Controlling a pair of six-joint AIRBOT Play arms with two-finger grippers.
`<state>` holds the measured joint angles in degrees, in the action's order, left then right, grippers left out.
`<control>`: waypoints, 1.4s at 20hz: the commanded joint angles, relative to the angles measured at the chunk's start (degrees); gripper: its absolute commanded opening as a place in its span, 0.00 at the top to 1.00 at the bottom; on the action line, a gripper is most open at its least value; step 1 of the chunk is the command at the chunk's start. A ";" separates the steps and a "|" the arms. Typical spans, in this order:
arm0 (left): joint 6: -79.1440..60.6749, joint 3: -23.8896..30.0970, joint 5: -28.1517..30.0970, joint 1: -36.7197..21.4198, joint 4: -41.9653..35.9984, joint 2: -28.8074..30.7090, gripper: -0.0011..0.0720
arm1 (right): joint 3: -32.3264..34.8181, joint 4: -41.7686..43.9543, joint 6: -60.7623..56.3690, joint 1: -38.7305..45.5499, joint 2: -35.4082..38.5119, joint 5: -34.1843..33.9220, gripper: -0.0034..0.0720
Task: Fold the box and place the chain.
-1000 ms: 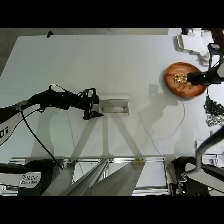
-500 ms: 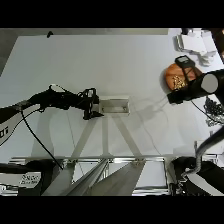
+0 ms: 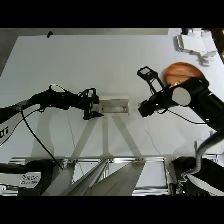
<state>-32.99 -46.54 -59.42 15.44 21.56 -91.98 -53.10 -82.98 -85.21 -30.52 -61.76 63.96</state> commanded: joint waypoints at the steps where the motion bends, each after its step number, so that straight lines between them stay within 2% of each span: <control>1: -0.02 -0.02 0.00 0.02 0.02 0.04 0.55 | 0.00 3.45 0.04 -2.99 -3.13 -5.29 0.94; 9: -0.02 -0.02 0.02 0.02 0.02 0.04 0.55 | -0.04 9.75 1.62 -3.10 -6.78 -20.39 0.94; 15: -0.02 -0.02 0.02 0.02 0.00 0.04 0.55 | -0.07 31.10 24.41 -3.08 -6.78 -23.89 0.95; 20: -0.02 -0.02 0.02 0.00 0.00 0.04 0.55 | -0.07 41.92 35.28 -3.08 -6.80 -26.58 0.95; 24: -0.02 -0.02 0.02 0.02 0.02 0.04 0.55 | -0.04 41.00 36.22 -3.08 -6.82 -26.99 0.95; 28: -0.02 -0.02 0.02 0.02 0.02 0.04 0.55 | -0.04 31.36 35.52 -3.08 -6.91 -25.86 0.94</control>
<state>-32.99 -46.54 -59.42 15.44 21.56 -91.98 -53.10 -46.35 -50.15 -33.56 -68.58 37.52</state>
